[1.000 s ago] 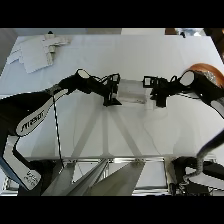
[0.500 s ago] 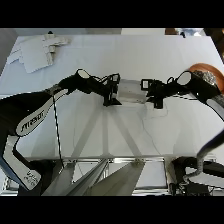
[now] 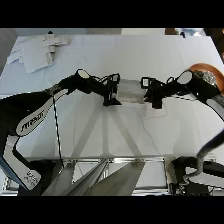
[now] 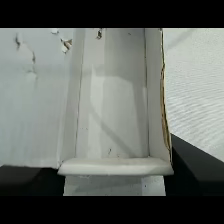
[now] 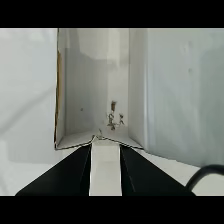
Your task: Fold the box and place the chain.
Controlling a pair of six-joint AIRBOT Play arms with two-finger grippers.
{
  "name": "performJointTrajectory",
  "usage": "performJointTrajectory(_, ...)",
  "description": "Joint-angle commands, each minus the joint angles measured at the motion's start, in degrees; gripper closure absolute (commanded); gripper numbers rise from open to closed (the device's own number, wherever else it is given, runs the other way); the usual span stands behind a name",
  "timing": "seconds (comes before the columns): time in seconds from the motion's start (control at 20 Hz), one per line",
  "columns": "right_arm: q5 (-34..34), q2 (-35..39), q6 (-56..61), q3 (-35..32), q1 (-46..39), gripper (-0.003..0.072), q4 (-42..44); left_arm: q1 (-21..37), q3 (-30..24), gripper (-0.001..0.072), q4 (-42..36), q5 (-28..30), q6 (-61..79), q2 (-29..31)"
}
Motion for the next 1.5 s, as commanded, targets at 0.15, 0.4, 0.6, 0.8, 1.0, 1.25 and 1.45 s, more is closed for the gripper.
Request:
performJointTrajectory(0.15, 0.37, -0.04, -0.02, 0.0, 0.02, 0.0437, 0.79, 0.04, 0.0, 0.0315, 0.0, 0.02, 0.0, 0.02)
performJointTrajectory(0.4, 0.39, -0.04, 0.0, -0.02, 0.02, 0.0266, 1.36, 0.04, 0.02, 0.0315, 0.0, 0.02, 0.0, 0.02)
performJointTrajectory(0.6, 0.39, -0.04, 0.0, -0.02, 0.02, 0.028, 4.07, 0.04, 0.02, 0.0315, 0.0, 0.02, 0.0, 0.0)
performJointTrajectory(0.8, 0.37, -0.04, 0.0, 0.0, 0.02, 0.0293, 4.79, 0.04, 0.0, 0.0315, 0.0, 0.02, 0.0, 0.0)
performJointTrajectory(1.0, 0.39, -0.04, 0.0, 0.0, 0.02, 0.0652, 0.87, 0.04, 0.02, 0.0315, 0.0, 0.02, 0.0, 0.0)
performJointTrajectory(1.25, -0.11, 0.61, 5.73, 0.0, 0.0, 0.0675, -5.46, 0.04, 0.0, 0.0315, 0.0, 0.0, 0.0, 0.0)
performJointTrajectory(1.45, -2.73, 5.33, 12.83, 0.0, 0.0, 0.0676, -5.95, 0.04, 0.0, 0.0315, 0.0, 0.0, 0.0, 0.0)
